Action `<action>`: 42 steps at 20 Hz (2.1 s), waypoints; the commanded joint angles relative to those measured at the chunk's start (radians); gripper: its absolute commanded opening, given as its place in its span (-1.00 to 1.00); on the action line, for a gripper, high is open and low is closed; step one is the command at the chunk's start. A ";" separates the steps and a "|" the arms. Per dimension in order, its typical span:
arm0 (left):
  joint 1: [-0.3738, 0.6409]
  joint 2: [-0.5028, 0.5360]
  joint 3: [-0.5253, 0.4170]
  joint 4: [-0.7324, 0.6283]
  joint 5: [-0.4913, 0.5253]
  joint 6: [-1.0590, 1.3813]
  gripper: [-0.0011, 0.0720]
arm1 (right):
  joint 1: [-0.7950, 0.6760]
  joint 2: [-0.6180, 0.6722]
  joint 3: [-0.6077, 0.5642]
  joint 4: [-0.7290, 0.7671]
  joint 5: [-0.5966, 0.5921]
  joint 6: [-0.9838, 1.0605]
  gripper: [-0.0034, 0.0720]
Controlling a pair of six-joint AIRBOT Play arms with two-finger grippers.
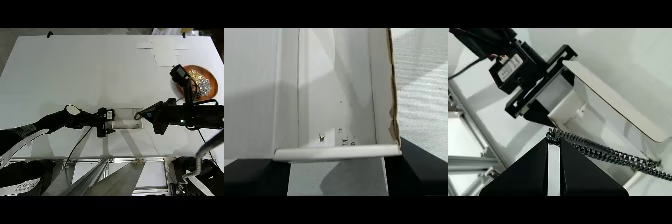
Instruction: Fold the box and place the chain.
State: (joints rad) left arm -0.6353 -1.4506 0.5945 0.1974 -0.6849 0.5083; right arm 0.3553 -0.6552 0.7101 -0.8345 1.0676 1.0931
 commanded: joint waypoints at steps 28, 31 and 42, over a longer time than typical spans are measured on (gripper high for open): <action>0.000 0.001 0.000 0.000 0.000 0.000 -0.71 | 0.273 -0.161 -0.037 0.018 -0.303 -0.099 -0.87; 0.000 0.001 0.000 0.000 0.000 0.000 -0.71 | 0.273 -0.178 -0.037 -0.026 -0.280 -0.095 -0.87; 0.000 0.001 0.000 0.000 0.000 0.000 -0.71 | 0.273 -0.378 -0.038 -0.026 -0.260 -0.096 -0.87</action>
State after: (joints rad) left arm -0.6353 -1.4506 0.5945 0.1974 -0.6849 0.5079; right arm 0.6273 -0.9863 0.6731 -0.8585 0.8032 0.9970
